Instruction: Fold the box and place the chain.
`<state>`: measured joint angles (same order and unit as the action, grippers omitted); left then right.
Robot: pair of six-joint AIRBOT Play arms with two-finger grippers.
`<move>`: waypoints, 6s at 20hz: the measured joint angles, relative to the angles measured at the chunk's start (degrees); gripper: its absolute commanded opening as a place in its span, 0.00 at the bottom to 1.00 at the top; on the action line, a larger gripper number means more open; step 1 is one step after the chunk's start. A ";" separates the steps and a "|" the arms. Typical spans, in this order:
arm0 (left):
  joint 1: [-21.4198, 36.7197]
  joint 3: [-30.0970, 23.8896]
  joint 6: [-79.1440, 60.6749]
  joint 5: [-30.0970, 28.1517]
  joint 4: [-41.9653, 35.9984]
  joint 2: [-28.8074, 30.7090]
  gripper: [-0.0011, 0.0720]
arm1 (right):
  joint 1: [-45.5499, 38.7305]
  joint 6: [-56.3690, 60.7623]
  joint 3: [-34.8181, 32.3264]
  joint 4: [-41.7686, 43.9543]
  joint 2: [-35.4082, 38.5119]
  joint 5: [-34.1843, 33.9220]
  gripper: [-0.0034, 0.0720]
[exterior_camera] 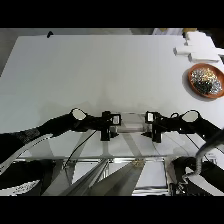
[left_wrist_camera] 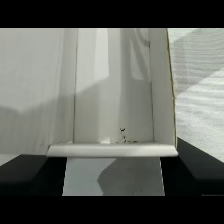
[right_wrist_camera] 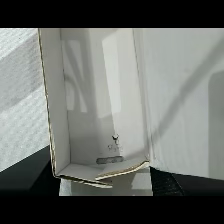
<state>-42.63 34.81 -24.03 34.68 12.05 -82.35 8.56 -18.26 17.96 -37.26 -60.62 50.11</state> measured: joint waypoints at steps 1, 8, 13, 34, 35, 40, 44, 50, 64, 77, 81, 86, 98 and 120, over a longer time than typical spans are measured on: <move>0.00 0.00 -0.07 -0.02 0.00 0.00 0.45 | 0.00 0.00 0.00 0.00 0.00 0.02 0.58; 0.11 0.00 -0.39 -0.13 0.00 0.00 0.46 | 0.00 -0.04 0.00 -0.02 0.00 0.15 0.58; 0.11 0.00 -0.39 -0.13 -0.02 0.00 0.46 | 0.00 -0.04 0.02 -0.02 0.00 0.17 0.58; 0.13 0.00 -0.39 -0.02 -0.09 0.00 0.46 | 0.00 1.22 0.00 -2.14 0.83 0.09 0.97; 0.13 0.00 -0.42 0.04 -0.07 0.00 0.46 | 0.00 2.91 0.00 -3.87 1.38 0.04 0.96; 0.13 0.00 -0.39 0.02 -0.07 0.00 0.46 | 0.02 16.50 0.02 -17.97 5.88 0.68 0.91; 0.13 0.00 -0.39 0.02 -0.04 0.00 0.46 | 0.00 25.62 -0.04 -26.91 11.76 4.90 0.72; 0.13 0.00 -0.37 0.02 -0.04 0.00 0.46 | 0.00 31.06 0.00 -26.45 23.17 8.07 0.32; 0.13 0.00 -0.37 0.04 -0.04 0.00 0.46 | 9.09 37.18 -0.02 -1.42 27.12 -5.49 0.07; 0.13 0.00 -0.26 0.09 -0.04 0.00 0.46 | 9.40 42.77 0.02 4.50 6.40 -23.87 0.07; 0.11 0.00 -0.46 0.26 0.07 0.00 0.46 | 9.42 48.22 1.64 -2.21 6.80 -19.82 0.07; 0.13 0.00 -0.42 -0.04 -0.04 0.00 0.46 | 9.44 52.33 8.87 -19.45 13.79 -5.84 0.07; 0.13 0.00 -0.37 0.04 -0.04 0.00 0.46 | 9.46 25.53 8.61 -33.77 16.00 5.29 0.34; 0.13 0.00 -0.28 0.00 0.00 0.00 0.46 | 9.44 16.59 4.42 -10.21 5.99 -2.64 0.59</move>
<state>-42.50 34.81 -24.32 34.68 12.05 -82.35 18.00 -1.67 22.37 -47.46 -54.63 47.46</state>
